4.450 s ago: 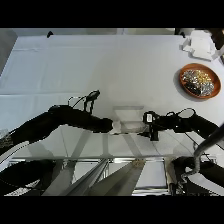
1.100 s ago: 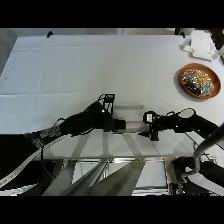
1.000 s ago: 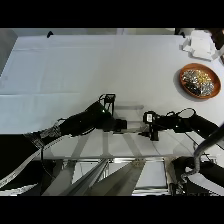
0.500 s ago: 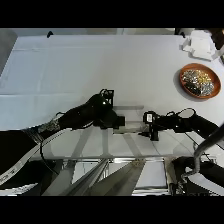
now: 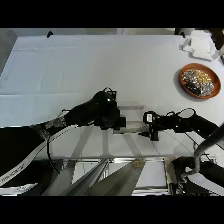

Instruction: Fold the box and place the chain.

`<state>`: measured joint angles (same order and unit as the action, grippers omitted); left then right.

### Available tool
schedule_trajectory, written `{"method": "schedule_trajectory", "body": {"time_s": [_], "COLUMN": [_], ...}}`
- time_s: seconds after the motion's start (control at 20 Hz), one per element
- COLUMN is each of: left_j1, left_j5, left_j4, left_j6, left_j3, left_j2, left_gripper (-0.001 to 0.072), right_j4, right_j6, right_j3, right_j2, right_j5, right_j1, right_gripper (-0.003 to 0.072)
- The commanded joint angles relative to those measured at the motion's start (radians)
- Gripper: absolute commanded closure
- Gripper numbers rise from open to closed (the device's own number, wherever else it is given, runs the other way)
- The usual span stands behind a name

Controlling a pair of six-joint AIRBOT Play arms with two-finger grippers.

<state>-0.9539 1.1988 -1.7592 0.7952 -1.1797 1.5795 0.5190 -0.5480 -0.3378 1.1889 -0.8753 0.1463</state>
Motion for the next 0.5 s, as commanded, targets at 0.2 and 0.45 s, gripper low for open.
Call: {"method": "schedule_trajectory", "body": {"time_s": [0.2,0.45], "left_j1": [-0.023,-0.038], "left_j5": [-0.041,-0.04], "left_j4": [-0.005,-0.006], "left_j6": [0.032,0.03], "left_j3": [-0.004,-0.004], "left_j2": [0.024,0.045], "left_gripper": [0.064,0.064], "right_j4": [0.0,0.0], "right_j6": [0.0,0.0], "right_j3": [0.0,0.0], "right_j2": [0.0,0.0], "right_j5": [0.0,-0.001], "right_j1": [0.0,0.0], "right_gripper": [0.0254,0.0254]}}
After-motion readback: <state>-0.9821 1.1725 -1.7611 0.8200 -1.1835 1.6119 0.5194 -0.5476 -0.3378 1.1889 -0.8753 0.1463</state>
